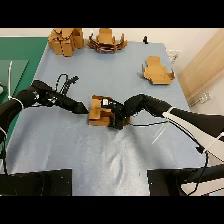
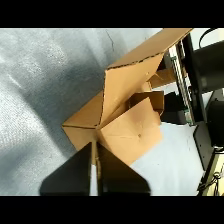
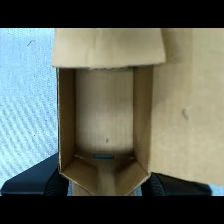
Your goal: Fold the box.
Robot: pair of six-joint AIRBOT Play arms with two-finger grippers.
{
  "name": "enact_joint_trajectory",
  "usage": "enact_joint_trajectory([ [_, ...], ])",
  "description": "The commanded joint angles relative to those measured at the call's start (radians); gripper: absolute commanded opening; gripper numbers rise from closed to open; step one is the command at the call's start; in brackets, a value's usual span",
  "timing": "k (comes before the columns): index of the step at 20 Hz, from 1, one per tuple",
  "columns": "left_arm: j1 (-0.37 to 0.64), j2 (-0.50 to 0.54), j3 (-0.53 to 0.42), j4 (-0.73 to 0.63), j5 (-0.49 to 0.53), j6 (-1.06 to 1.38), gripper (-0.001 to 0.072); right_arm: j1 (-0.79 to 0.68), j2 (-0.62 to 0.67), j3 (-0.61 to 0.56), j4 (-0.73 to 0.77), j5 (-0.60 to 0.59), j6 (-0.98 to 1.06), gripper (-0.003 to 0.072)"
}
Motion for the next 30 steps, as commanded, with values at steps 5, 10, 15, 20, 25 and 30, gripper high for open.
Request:
enact_joint_trajectory([
  [5,-0.040,0.002,0.006,-0.038,-0.036,0.015,0.0304,0.000,0.000,0.000,0.000,0.000,0.000,0.0265],
  [10,-0.062,0.003,0.006,-0.039,-0.061,0.017,0.0303,0.000,0.000,0.000,0.000,0.000,0.000,0.0262],
  [15,-0.005,0.003,0.011,-0.027,-0.082,0.023,0.0129,0.000,0.000,0.000,0.000,0.000,0.000,0.0154],
  [20,0.063,0.003,0.016,-0.021,-0.152,0.038,0.0011,0.000,0.000,0.000,0.000,0.000,0.000,0.0154],
  [25,0.063,0.005,0.016,0.012,-0.138,0.034,0.0008,0.000,0.000,0.000,0.000,0.000,0.000,0.0154],
  [30,0.062,0.020,0.016,0.073,-0.146,-0.043,0.0012,0.000,0.000,0.000,0.000,0.001,0.000,0.0154],
])
